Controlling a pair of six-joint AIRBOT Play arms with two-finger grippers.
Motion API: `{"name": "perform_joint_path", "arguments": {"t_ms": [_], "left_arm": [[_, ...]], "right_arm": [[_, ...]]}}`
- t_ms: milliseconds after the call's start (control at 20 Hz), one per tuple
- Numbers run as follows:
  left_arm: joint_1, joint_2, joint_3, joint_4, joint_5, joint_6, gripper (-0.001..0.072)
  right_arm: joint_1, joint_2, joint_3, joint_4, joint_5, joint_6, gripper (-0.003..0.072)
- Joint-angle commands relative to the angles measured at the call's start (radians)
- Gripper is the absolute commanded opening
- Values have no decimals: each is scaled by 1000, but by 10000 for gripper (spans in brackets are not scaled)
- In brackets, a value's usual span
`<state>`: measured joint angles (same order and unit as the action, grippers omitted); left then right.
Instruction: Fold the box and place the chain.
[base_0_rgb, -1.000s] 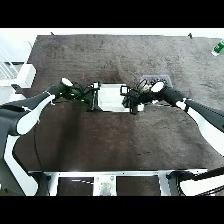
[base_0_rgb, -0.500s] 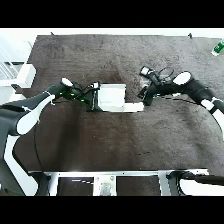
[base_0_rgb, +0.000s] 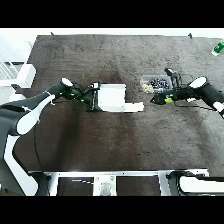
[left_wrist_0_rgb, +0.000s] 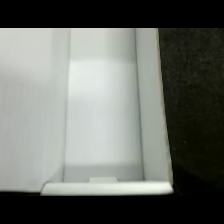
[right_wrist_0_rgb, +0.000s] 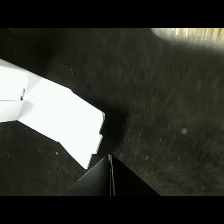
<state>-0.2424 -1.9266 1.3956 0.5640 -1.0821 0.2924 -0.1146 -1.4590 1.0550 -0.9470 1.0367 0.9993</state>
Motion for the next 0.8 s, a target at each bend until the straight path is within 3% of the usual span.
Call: {"name": "perform_joint_path", "arguments": {"t_ms": [0,200,400,750], "left_arm": [[0,0,0,0,0,0,482],[0,0,0,0,0,0,482],[0,0,0,0,0,0,482],[0,0,0,0,0,0,482]], "right_arm": [[4,-78,-21,21,3,85,12],[41,-164,-21,156,-45,15,12],[111,-170,-13,183,-54,10,12],[190,-71,19,269,-34,-34,14]]}}
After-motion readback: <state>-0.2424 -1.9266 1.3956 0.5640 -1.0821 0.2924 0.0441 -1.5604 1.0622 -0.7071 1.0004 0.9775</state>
